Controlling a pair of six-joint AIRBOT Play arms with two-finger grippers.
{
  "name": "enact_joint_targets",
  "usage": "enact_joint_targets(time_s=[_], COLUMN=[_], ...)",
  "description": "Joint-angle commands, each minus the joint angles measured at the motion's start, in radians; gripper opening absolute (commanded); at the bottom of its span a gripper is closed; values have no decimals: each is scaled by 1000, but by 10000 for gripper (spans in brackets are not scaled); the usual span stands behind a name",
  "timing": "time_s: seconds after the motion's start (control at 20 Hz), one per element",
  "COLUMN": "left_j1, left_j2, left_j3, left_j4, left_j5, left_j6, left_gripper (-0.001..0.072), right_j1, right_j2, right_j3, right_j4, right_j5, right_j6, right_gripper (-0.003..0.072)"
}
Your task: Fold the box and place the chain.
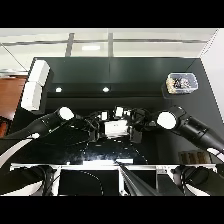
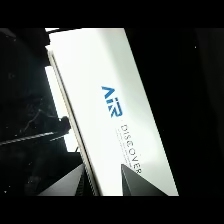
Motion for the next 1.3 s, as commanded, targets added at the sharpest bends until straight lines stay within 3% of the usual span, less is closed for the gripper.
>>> enact_joint_targets(time_s=[0.0,0.2,0.3,0.45,0.6,0.75,1.0,1.25], left_j1=[0,0,0,0,0,0,0,0], left_j2=[1,1,1,1,1,1,1,1], left_j3=[1,1,1,1,1,1,1,1], left_j4=[1,1,1,1,1,1,1,1], left_j5=[1,1,1,4,4,5,5,5], left_j6=[0,0,0,0,0,0,0,0], left_gripper=[239,239,239,239,239,239,239,239], right_j1=[-24,-114,-161,-238,-249,-250,-250,-254], right_j2=[54,109,109,79,-29,-138,-254,-268], right_j3=[28,32,29,-17,-56,-56,-57,-58], right_j4=[-25,-15,-9,174,445,567,586,578], right_j5=[31,146,180,110,124,146,160,158], right_j6=[168,323,383,626,595,547,502,465], right_gripper=[288,284,96,14,14,14,14,14])
